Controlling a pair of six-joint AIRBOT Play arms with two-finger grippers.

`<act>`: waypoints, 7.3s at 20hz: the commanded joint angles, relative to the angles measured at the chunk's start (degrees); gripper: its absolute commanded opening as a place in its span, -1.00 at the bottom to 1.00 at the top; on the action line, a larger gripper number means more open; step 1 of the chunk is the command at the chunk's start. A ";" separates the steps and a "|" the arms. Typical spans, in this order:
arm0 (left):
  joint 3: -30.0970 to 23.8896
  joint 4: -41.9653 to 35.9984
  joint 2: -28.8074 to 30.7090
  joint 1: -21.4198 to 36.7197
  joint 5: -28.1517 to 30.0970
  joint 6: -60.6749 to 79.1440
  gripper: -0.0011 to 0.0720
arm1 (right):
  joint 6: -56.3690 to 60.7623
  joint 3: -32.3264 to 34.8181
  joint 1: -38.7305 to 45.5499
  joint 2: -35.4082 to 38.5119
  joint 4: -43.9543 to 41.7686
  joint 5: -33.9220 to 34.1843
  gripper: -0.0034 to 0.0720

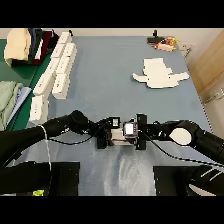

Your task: Fold the box.

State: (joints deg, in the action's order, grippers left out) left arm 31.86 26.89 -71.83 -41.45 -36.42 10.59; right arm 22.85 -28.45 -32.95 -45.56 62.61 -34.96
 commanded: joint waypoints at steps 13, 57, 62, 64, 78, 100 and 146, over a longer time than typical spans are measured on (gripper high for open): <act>0.00 0.02 -0.02 0.02 -0.02 0.04 0.47 | 0.04 0.09 -0.04 -2.34 -2.97 -5.29 -0.22; 0.00 0.02 -0.02 0.02 -0.02 0.04 0.47 | 34.58 13.11 0.09 0.28 -25.14 8.79 -0.90; 0.00 0.02 -0.02 0.02 -0.02 0.04 0.47 | 34.58 10.38 0.09 0.35 -25.11 8.66 -0.90; 0.00 0.02 -0.02 0.02 -0.02 0.04 0.47 | 34.58 9.53 0.09 1.38 -25.07 8.66 -0.90; 0.00 0.02 -0.02 0.02 -0.02 0.04 0.47 | 38.45 8.13 0.92 5.75 -13.68 7.69 -0.90; 0.22 0.31 1.51 0.85 0.31 -1.27 0.47 | 75.12 -22.67 15.61 -17.79 35.95 -32.54 -0.90; -7.45 56.24 14.45 39.65 24.17 -92.70 0.47 | 75.12 -22.67 15.58 -17.81 35.95 -32.52 -0.90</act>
State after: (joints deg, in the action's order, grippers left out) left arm 22.98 83.15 -53.87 -1.76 -18.17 -82.06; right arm 97.97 -51.07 -17.34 -63.33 98.59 -67.48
